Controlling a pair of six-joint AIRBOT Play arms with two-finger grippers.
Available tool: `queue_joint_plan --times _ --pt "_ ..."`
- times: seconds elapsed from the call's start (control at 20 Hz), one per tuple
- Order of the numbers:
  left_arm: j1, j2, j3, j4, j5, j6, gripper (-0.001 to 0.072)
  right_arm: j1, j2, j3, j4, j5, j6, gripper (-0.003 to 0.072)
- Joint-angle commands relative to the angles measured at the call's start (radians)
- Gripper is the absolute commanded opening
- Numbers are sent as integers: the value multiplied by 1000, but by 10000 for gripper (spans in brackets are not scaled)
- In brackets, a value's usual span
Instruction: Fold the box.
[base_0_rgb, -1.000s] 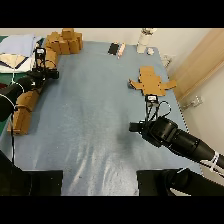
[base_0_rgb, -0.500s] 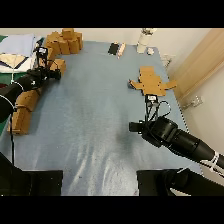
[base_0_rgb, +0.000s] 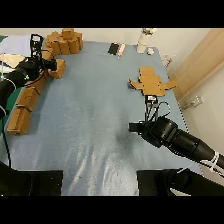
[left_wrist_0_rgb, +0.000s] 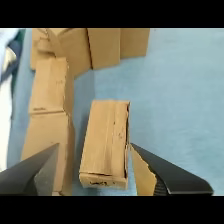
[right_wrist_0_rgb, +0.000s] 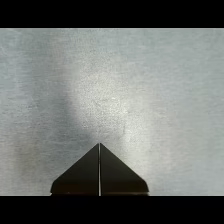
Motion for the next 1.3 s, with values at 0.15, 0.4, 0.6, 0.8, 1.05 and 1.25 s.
queue_joint_plan --times 0.15,0.4,0.6,0.8,1.05,1.25 --pt "-11 250 -127 5 -538 -125 13 -72 -6 3 111 105 -47 4" --pt "-190 322 -145 779 -890 -961 10 -277 -143 139 453 105 -477 4" --pt "-436 343 -145 937 -1084 -1136 9 -306 -362 360 552 23 -622 4" --pt "-605 336 -188 937 -1090 -1249 9 -305 -546 523 638 -82 -704 4" --pt "-636 336 -258 925 -1100 -1318 8 -305 -586 545 652 -61 -725 4" --pt "-636 336 -257 925 -1091 -1317 12 -305 -586 545 640 -74 -724 5"
